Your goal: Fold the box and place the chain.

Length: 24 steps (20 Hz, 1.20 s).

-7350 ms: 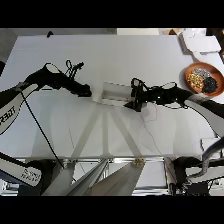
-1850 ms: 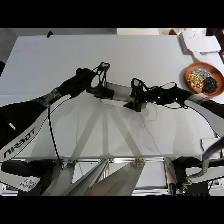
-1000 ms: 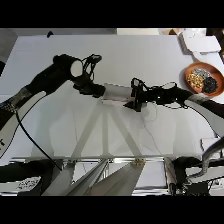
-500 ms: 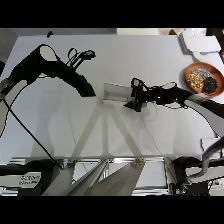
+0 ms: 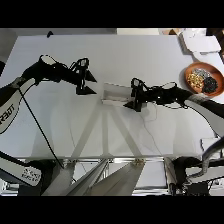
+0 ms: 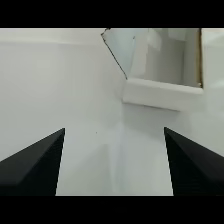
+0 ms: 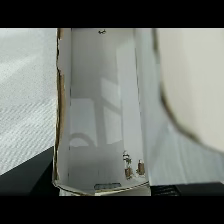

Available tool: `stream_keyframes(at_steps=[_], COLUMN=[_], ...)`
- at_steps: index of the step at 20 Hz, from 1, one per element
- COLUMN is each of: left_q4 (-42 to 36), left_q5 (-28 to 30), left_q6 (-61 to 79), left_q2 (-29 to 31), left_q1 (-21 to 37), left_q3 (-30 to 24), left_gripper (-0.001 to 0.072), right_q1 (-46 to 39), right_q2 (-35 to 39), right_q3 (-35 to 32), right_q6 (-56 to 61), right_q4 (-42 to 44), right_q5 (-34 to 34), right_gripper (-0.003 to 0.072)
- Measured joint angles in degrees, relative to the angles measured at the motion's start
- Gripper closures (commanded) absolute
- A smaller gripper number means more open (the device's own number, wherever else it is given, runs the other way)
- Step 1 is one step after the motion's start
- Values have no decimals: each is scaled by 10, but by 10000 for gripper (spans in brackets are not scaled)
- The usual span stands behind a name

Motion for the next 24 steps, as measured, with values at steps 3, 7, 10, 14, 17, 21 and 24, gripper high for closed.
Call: stream_keyframes(at_steps=[3, 7, 10, 14, 17, 21, 24], left_q4=[-29, -37, -25, 11, 22, 8, -5], left_q5=[-5, -14, -17, -18, -19, -28, -36], left_q6=[45, 73, 81, 84, 85, 79, 75], left_q2=[-22, -33, -36, -37, -37, -37, -37], left_q1=[-3, -20, -32, -40, -42, -42, -42], left_q3=[0, 0, 0, 0, 0, 0, 0], left_gripper=[10, 10, 11, 11, 10, 9, 10], right_q1=[0, 0, 0, 0, 0, 0, 0], right_q2=[0, 0, 0, 0, 0, 0, 0], right_q3=[0, 0, 0, 0, 0, 0, 0], right_q6=[0, 0, 0, 0, 0, 0, 0], right_q4=[0, 0, 0, 0, 0, 0, 0], right_q5=[0, 0, 0, 0, 0, 0, 0], right_gripper=[244, 244, 244, 244, 244, 244, 244])
